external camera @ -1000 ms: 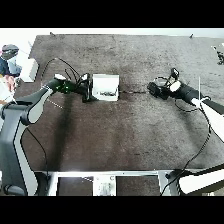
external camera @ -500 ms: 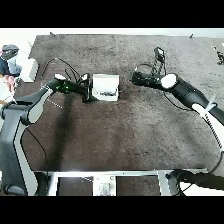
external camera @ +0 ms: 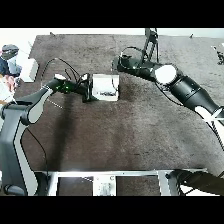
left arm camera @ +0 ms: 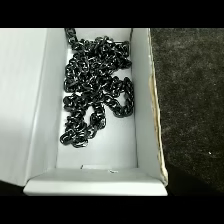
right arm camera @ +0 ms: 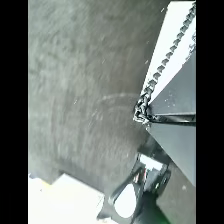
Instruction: Fold the box and place the chain.
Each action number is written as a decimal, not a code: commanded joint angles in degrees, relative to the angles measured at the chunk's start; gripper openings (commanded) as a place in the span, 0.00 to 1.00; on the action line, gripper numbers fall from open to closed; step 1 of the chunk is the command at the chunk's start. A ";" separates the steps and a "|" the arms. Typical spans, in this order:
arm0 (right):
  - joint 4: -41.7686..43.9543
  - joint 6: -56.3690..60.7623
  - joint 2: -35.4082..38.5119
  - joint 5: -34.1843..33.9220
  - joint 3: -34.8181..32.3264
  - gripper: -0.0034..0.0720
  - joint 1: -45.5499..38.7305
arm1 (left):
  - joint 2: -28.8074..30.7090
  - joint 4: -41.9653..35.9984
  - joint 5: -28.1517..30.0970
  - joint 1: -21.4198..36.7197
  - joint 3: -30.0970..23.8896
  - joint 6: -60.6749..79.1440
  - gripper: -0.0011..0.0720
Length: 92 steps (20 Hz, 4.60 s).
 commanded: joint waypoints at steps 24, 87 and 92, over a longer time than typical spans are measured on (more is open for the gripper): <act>-6.54 -3.54 -13.27 11.08 3.23 0.63 0.02 | -0.02 0.02 0.00 0.02 0.00 0.00 0.33; -8.98 9.97 2.73 -11.28 -8.57 0.06 2.01 | -0.02 0.00 0.00 0.02 0.00 0.00 0.33; -14.23 9.97 -1.40 -3.85 -8.57 0.44 0.48 | -0.04 0.00 0.00 0.02 0.00 0.00 0.33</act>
